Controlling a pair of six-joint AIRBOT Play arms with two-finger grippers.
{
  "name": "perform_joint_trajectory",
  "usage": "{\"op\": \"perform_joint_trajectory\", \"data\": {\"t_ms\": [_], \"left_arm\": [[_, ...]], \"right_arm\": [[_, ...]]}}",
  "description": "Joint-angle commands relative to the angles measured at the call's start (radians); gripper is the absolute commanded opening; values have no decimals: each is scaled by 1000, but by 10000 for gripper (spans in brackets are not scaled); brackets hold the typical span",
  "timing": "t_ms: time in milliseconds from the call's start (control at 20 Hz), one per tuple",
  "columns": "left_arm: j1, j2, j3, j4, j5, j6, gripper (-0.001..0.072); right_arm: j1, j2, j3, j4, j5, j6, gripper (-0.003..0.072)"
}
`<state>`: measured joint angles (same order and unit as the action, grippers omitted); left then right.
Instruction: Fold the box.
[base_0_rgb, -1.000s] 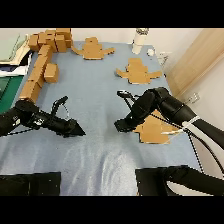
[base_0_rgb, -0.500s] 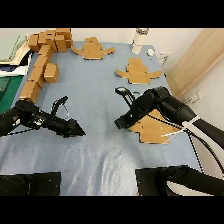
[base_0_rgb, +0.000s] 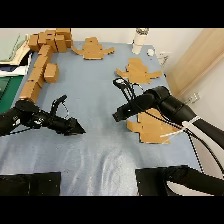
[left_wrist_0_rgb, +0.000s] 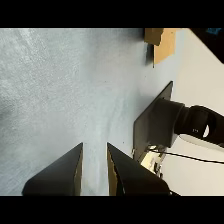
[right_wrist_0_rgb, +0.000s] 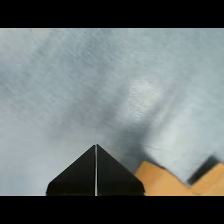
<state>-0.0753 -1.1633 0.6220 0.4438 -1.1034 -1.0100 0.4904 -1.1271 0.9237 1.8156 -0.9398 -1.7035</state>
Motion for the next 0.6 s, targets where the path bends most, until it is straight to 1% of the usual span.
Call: {"op": "perform_joint_trajectory", "data": {"t_ms": [0,100,150,200,250,300,350,400,450,500,550], "left_arm": [[0,0,0,-3,24,0,231],[0,0,0,-3,45,0,232],[0,0,0,-9,45,0,232],[0,0,0,-33,43,2,254],[0,0,0,-79,32,28,261],[0,0,0,-135,10,72,261],[0,0,0,-195,-21,113,262],[0,0,0,-260,-55,150,274],[0,0,0,-314,-83,180,509],[0,0,0,-359,-100,184,699],[0,0,0,-386,-113,191,699]], "right_arm": [[2,-6,0,142,-6,152,5],[1,-7,1,105,-39,163,6],[-11,-7,10,21,-47,229,6],[-40,-7,37,-126,-106,320,49],[-80,-7,72,-296,-202,393,149],[-140,-6,106,-496,-318,433,290],[-212,-6,124,-654,-417,447,432],[-292,-6,124,-741,-486,446,480],[-397,-7,115,-752,-511,426,483],[-501,-8,98,-711,-491,390,483],[-614,-9,77,-643,-451,347,483]]}}
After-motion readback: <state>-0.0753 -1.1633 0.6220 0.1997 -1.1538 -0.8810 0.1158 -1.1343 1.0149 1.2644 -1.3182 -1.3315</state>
